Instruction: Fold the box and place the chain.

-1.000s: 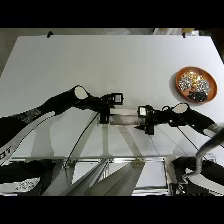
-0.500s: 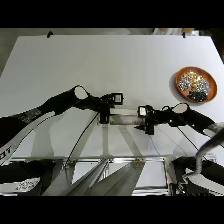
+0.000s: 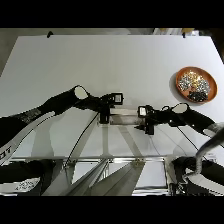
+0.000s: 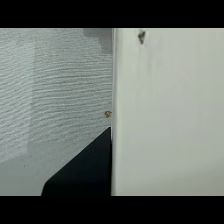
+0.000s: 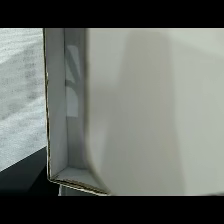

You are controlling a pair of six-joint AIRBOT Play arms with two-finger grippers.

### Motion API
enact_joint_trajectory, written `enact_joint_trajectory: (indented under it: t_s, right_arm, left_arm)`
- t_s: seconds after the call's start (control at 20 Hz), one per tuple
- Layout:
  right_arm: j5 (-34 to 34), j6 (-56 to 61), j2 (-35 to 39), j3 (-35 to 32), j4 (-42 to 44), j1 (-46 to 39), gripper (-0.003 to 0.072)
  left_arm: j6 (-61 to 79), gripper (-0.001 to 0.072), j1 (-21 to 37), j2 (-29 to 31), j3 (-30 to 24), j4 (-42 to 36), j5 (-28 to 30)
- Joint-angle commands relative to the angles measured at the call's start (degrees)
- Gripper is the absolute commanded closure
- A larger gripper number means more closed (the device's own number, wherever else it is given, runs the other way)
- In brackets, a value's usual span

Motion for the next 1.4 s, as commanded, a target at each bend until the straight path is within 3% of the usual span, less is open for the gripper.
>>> enact_joint_trajectory:
  t_s: [0.0, 0.55, 0.6, 0.75, 0.8, 0.9, 1.0, 1.05, 1.15, 1.2, 1.3, 1.35]
  right_arm:
    - [0.0, -0.02, 0.04, -0.02, -0.02, 0.04, 0.0303]
    - [0.0, -0.02, 0.04, -0.02, -0.04, 0.04, 0.0303]
    - [0.0, -0.02, 0.04, -0.02, -0.04, 0.04, 0.0303]
    - [0.0, 0.0, 0.04, -0.02, -0.02, 0.04, 0.0303]
    - [0.02, -0.02, 0.04, -0.02, -0.04, 0.04, 0.0303]
    - [0.0, -0.02, 0.04, -0.02, -0.02, 0.04, 0.0303]
    - [0.02, 0.0, 0.04, -0.02, -0.04, 0.04, 0.0303]
    - [0.0, -0.02, 0.04, -0.02, -0.02, 0.04, 0.0303]
    - [0.02, 0.0, 0.04, -0.02, -0.02, 0.04, 0.0303]
    - [0.0, -0.02, 0.04, -0.02, -0.04, 0.04, 0.0303]
    - [0.0, 0.0, 0.04, -0.02, -0.02, 0.04, 0.0303]
    - [0.0, 0.0, 0.04, -0.02, -0.02, 0.04, 0.0303]
  left_arm:
    - [0.02, 0.0699, -0.02, -0.02, 0.0, -0.63, -0.07]
    - [0.0, 0.0697, 0.13, 0.74, 0.0, -0.52, -1.11]
    - [0.0, 0.0642, 0.17, 1.57, 0.0, -0.35, -1.33]
    - [-0.74, 0.0221, 0.2, 4.74, 0.0, -0.09, -1.68]
    - [-2.08, 0.0175, 0.35, 5.84, 0.0, 0.28, -1.68]
    - [-6.43, 0.0166, 0.81, 7.87, 0.0, 3.85, -1.75]
    - [-14.88, 0.0045, 1.62, 10.01, 0.0, 10.73, -2.32]
    - [-19.41, 0.0019, 2.03, 11.13, 0.0, 14.32, -3.15]
    - [-26.88, 0.0021, 2.45, 13.86, 0.0, 21.18, -6.14]
    - [-29.86, 0.01, 2.36, 15.41, 0.0, 23.76, -8.13]
    - [-30.99, 0.0527, 1.95, 17.84, 0.0, 25.09, -14.67]
    - [-30.99, 0.0666, 1.6, 18.43, 0.0, 25.03, -18.23]
